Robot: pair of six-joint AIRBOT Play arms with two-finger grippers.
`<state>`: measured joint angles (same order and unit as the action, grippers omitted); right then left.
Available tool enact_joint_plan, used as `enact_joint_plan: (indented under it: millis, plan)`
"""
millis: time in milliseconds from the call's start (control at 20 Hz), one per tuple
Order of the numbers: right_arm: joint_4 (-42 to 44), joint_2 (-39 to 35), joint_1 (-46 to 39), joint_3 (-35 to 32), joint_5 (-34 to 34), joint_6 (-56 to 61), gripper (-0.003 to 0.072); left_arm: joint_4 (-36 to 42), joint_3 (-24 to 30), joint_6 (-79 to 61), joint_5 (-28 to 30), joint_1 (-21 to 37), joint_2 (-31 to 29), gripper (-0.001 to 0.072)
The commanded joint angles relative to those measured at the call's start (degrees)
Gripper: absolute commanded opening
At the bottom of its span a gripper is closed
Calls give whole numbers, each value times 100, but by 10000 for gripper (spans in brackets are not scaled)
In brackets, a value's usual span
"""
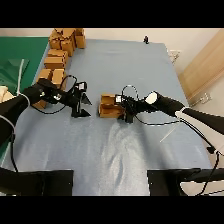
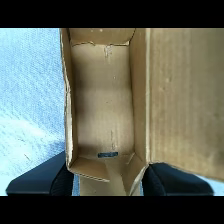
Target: Fold the box.
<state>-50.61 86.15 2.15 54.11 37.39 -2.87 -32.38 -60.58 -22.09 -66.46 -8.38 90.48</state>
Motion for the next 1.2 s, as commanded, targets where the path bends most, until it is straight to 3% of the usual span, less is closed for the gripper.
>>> enact_joint_plan:
  millis: [0,250,900,1150]
  plan:
    - [2,-2,-4,-2,7,2,451,-37,-214,-256,245,-273,341,688]
    - [2,-4,-4,-2,7,2,451,170,-555,-254,170,-424,599,688]
    - [2,-4,-4,-2,7,2,451,55,-595,-125,262,-844,695,688]
    - [2,-4,-4,-2,7,2,451,-105,-595,-35,765,-1121,708,687]
